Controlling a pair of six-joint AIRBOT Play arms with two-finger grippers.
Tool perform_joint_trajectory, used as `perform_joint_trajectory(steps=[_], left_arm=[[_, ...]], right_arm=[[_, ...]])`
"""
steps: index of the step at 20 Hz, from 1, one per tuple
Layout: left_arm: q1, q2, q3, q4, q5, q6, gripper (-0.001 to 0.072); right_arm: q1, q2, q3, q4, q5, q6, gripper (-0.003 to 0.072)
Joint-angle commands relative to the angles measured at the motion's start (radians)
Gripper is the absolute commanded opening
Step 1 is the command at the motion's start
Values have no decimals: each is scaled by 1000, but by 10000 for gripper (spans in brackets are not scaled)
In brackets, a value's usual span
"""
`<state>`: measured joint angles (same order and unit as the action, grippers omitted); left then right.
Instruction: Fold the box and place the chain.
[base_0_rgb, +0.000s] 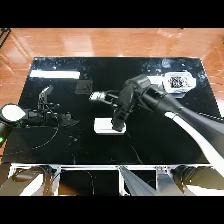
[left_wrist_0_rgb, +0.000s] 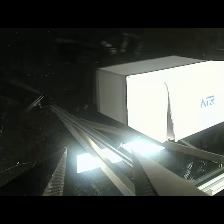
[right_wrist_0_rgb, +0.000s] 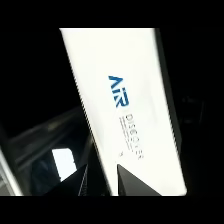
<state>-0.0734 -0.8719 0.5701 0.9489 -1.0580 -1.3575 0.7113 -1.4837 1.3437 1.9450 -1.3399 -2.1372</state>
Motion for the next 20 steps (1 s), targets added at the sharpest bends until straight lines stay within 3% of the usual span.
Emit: perform_joint_trajectory(steps=[1,2,5,7,9,12,20], left_arm=[[1,0,1,0,-2,1,508],[1,0,1,0,-1,2,508],[1,0,1,0,-2,24,508],[1,0,1,1,-2,32,508],[1,0,1,0,0,46,508],[1,0,1,0,0,46,508],[1,0,1,0,-1,46,508]], right_arm=[[-99,75,-3,156,-83,148,237],[-138,99,-18,185,-100,219,25],[-223,195,-214,316,-19,331,21],[-256,246,-406,541,147,333,21],[-246,245,-527,763,322,334,21],[-200,223,-541,800,407,334,21],[-198,166,-541,724,409,343,22]])
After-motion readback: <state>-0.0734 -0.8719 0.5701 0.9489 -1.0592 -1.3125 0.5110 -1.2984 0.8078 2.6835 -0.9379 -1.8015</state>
